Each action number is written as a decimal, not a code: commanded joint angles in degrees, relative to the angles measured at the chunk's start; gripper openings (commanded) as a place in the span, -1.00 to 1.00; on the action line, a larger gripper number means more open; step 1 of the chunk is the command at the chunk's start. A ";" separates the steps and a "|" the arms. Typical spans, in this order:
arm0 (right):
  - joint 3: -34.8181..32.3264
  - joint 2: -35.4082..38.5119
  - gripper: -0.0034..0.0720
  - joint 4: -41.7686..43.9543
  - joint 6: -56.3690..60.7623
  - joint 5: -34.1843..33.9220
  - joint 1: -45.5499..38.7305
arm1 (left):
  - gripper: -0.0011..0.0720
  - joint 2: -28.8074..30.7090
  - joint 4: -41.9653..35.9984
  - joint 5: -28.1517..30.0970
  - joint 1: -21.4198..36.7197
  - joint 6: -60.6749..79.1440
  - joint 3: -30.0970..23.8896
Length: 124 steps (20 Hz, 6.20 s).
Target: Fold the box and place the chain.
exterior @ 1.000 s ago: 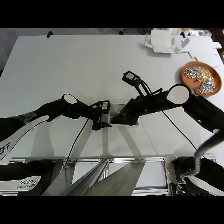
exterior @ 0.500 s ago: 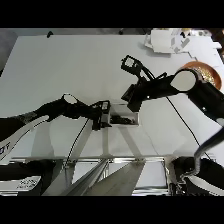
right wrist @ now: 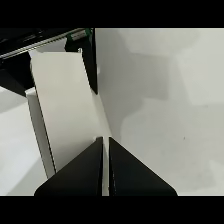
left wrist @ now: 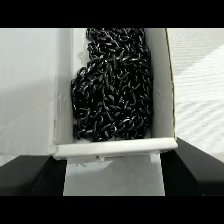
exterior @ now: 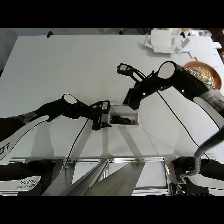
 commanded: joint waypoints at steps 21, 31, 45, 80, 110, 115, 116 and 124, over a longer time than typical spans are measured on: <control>1.31 -1.75 -0.25 2.47 -10.25 4.22 5.57 | -0.60 0.04 0.00 0.02 0.04 0.00 0.00; 1.11 -0.94 -0.44 -6.36 -11.45 1.70 9.09 | -0.60 0.04 0.00 0.00 0.04 0.02 0.00; -3.85 2.64 -0.50 -9.22 -11.41 -6.05 11.39 | -0.60 0.04 0.00 0.00 0.02 0.00 0.00; -8.90 1.81 -0.86 -3.04 -11.63 -3.13 11.39 | -0.60 0.04 0.00 0.02 0.04 0.00 0.00; -13.11 25.33 -0.86 -30.14 30.45 15.80 -4.26 | -0.60 0.04 0.00 0.02 0.04 0.00 0.00; -16.04 25.29 -0.86 -31.67 39.78 17.33 -20.68 | -0.60 0.04 0.00 0.00 0.02 0.00 0.00; -16.57 25.27 -0.86 -32.48 39.43 16.39 -23.82 | -0.60 0.04 0.00 0.02 0.04 0.02 0.00; -16.92 25.27 -0.86 -32.85 39.95 13.79 -36.28 | -0.60 0.04 0.00 0.00 0.02 0.00 0.00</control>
